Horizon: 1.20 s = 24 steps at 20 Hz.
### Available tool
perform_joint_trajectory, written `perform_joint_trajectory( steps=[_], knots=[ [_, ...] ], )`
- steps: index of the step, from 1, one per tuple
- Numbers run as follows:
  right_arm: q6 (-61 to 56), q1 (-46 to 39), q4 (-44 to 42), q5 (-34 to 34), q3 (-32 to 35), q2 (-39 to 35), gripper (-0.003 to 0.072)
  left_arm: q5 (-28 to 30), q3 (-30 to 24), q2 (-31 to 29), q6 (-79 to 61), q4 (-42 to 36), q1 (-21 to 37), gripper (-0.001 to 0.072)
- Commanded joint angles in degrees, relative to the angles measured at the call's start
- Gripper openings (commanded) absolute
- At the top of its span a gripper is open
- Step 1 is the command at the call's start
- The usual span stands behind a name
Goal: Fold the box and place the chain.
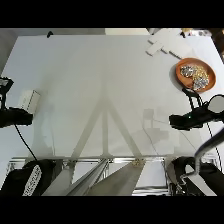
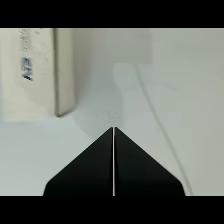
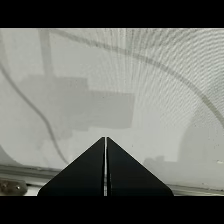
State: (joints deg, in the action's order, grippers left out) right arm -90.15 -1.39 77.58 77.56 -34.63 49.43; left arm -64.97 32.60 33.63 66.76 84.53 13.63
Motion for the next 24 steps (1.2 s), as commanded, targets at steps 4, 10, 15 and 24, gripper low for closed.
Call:
perform_joint_trajectory(
  steps=[4,10,15,24],
  knots=[
    [-0.02,-0.04,0.0,0.0,0.0,-0.02,0.0009,-10.23,0.02,0.2,15.82,-1.57,-1.7,0.0008],
    [-0.02,-0.04,0.0,0.0,0.0,-0.02,0.0009,-2.19,0.02,3.13,15.8,-1.46,-1.68,0.001],
    [-0.02,-0.04,0.0,0.0,0.0,-0.02,0.0009,-2.16,0.02,4.04,15.8,-6.6,-1.7,0.001],
    [-0.02,-0.04,0.0,0.0,0.0,-0.02,0.0009,-2.16,0.02,4.04,15.8,-6.64,-1.7,0.001]
  ],
)
